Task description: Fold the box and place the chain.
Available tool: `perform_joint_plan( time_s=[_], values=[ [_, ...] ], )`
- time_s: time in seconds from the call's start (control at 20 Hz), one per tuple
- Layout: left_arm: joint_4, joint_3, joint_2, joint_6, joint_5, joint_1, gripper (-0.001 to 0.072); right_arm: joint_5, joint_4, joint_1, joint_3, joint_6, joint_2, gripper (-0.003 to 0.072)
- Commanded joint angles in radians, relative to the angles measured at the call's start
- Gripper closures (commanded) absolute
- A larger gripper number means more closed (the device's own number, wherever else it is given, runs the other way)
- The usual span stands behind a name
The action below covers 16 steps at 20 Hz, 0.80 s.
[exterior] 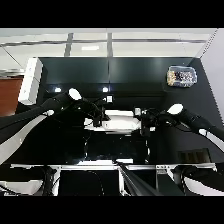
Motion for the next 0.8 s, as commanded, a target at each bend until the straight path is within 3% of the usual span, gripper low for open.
perform_joint_plan(
  time_s=[0.0, 0.6, 0.65, 0.7, 0.75],
  values=[
    [0.0, 0.001, 0.0, 0.0, 0.002, 0.0, 0.0685, -0.008, -0.047, 0.017, 0.016, 0.053, -0.019, 0.0034],
    [0.0, 0.001, -0.001, 0.0, 0.002, 0.0, 0.0684, -0.032, -0.075, 0.034, 0.023, 0.092, -0.027, 0.0035],
    [0.0, 0.001, -0.001, 0.0, 0.002, 0.0, 0.0685, -0.031, -0.075, 0.035, 0.023, 0.092, -0.027, 0.0154],
    [0.0, 0.001, -0.001, 0.0, 0.002, 0.0, 0.0685, -0.029, -0.076, 0.035, 0.023, 0.092, -0.027, 0.0201],
    [-0.001, 0.001, -0.001, 0.0, 0.002, 0.0, 0.0685, -0.029, -0.076, 0.035, 0.023, 0.092, -0.027, 0.0201]
  ],
)
